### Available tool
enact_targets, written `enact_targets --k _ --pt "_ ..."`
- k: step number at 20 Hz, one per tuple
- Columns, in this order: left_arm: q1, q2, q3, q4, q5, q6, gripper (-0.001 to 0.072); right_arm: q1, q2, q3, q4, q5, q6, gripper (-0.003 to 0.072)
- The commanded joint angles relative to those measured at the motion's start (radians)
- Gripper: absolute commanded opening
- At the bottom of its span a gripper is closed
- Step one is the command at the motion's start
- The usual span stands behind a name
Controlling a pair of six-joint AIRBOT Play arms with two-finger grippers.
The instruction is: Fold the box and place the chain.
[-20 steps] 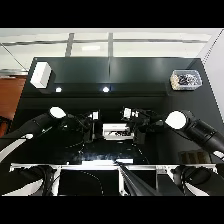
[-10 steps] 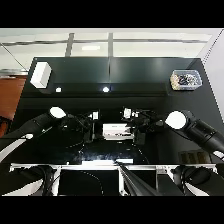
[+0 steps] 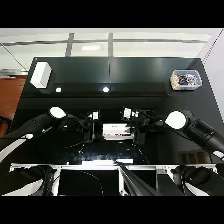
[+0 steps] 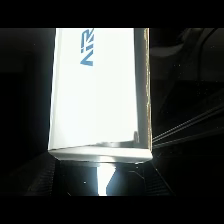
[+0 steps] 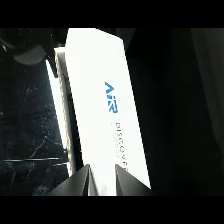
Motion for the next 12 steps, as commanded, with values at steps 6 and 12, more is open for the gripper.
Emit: enact_targets --k 6,12 --pt "0.0 0.0 0.001 0.0 0.0 0.0 0.0403 0.001 -0.002 0.0 0.0 0.003 0.011 0.0205" --pt "0.0 0.0 0.001 0.0 0.0 0.0 0.0404 0.001 -0.004 -0.005 0.001 0.003 0.019 0.0205"
